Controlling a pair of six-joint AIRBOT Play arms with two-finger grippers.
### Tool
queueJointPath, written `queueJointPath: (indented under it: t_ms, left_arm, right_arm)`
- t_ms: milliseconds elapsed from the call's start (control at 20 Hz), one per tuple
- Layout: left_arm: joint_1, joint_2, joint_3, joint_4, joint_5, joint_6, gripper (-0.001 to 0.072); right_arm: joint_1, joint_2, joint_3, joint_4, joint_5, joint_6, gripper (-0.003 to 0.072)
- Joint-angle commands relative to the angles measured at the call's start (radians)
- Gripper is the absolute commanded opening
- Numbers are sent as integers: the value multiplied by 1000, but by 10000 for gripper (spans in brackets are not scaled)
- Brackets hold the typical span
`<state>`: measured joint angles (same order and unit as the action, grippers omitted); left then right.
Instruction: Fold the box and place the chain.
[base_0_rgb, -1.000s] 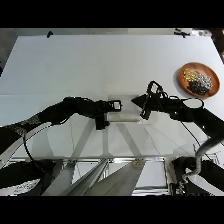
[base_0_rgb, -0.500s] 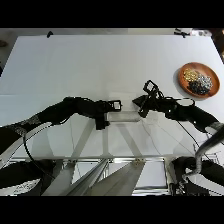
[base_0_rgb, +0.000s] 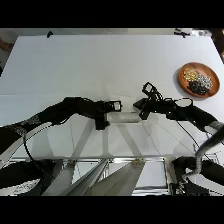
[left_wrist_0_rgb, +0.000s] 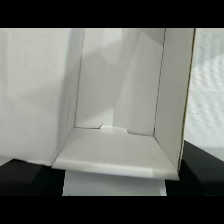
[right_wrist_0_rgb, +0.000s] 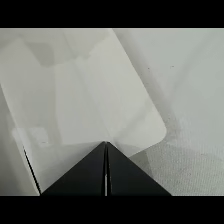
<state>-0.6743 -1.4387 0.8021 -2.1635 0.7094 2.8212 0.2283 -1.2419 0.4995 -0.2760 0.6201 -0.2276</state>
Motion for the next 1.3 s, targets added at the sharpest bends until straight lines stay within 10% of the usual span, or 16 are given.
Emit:
queueJointPath:
  t_ms: [0, 400, 750, 800, 900, 950, 1250]
  left_arm:
    - [0, 0, 0, 0, -3, -1, 396]
    - [0, 0, 0, 0, -3, -1, 396]
    - [0, 0, 0, 0, -3, -1, 396]
    - [0, 0, 0, 0, -3, -1, 396]
    - [0, 0, 0, 0, -3, -1, 396]
    - [0, 0, 0, 0, -3, -1, 396]
    - [0, 0, 0, 0, -3, -1, 396]
  right_arm:
    - [1, 23, 1, 19, 25, 14, 18]
    - [1, 316, 1, -70, 79, 14, 15]
    - [1, 394, -2, -877, 339, 375, 19]
    - [1, 394, -3, -920, 348, 394, 87]
    - [1, 385, -4, -891, 297, 394, 538]
    - [1, 376, -4, -874, 253, 393, 587]
    - [1, 257, -4, -753, 199, 292, 497]
